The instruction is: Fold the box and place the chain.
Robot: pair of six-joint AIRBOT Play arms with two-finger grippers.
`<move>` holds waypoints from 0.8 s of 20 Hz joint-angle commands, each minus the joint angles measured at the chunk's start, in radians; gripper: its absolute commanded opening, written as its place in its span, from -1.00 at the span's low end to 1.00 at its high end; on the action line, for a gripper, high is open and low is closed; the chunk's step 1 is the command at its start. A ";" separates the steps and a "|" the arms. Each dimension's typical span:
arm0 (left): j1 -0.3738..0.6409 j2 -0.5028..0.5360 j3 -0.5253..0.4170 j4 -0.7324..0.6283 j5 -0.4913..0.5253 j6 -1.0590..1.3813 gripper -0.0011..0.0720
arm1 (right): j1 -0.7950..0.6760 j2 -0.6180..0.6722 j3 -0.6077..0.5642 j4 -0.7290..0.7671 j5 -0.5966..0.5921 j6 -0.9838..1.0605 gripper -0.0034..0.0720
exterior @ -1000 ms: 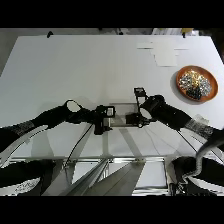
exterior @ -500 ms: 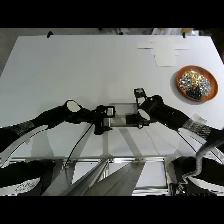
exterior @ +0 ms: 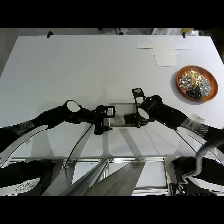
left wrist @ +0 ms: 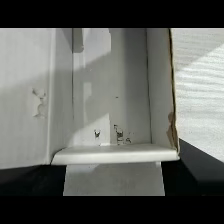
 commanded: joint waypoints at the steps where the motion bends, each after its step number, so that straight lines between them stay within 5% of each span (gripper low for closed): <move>1: 0.001 0.001 0.000 0.000 0.000 0.000 -0.39 | -0.001 -0.013 0.000 0.021 0.010 -0.005 -0.80; 8: 0.000 0.001 0.000 0.000 0.000 0.000 -0.39 | -0.001 -0.011 0.000 0.021 0.030 -0.026 -0.86; 12: 0.000 0.001 0.000 0.000 0.000 0.000 -0.39 | -0.001 0.037 0.000 0.009 0.031 -0.117 -0.05; 16: 0.001 0.001 0.000 0.000 0.000 0.000 -0.39 | -0.001 0.143 0.000 -0.002 0.099 -0.260 0.23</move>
